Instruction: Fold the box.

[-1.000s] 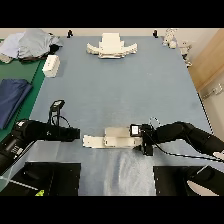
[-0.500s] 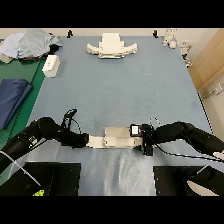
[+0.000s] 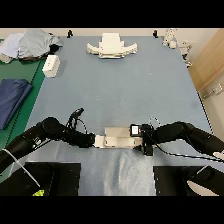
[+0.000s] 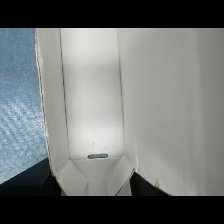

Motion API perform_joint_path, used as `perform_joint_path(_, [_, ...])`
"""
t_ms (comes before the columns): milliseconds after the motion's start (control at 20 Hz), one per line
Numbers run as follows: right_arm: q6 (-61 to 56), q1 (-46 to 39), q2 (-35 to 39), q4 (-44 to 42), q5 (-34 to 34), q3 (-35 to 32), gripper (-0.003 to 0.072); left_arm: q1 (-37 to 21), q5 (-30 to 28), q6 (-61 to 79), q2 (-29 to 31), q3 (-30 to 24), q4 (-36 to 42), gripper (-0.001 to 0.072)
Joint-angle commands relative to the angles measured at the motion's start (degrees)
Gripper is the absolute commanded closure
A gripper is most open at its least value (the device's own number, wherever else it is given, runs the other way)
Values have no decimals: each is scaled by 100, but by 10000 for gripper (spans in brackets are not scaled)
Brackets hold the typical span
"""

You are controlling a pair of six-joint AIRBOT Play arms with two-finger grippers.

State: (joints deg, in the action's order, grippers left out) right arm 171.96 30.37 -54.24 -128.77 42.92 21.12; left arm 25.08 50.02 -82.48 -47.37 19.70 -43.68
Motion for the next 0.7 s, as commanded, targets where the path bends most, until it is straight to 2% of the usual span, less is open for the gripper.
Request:
perform_joint_path(0, [-2,4,2,-2,0,0,183,26,55,92,13,96,149,698])
perform_joint_path(250, [-2,7,2,0,0,0,183,24,164,83,251,367,157,695])
perform_joint_path(300, [-2,4,2,0,-2,0,183,26,181,85,282,372,190,677])
perform_joint_path(350, [-2,4,4,0,0,0,183,26,212,81,280,372,236,408])
perform_joint_path(400, [-2,4,2,-2,0,0,183,26,221,79,278,369,286,220])
perform_joint_path(450, [-2,4,4,-2,0,0,183,26,214,68,280,369,297,253])
perform_joint_path(650, [-2,4,4,-2,0,0,183,28,42,61,267,358,435,249])
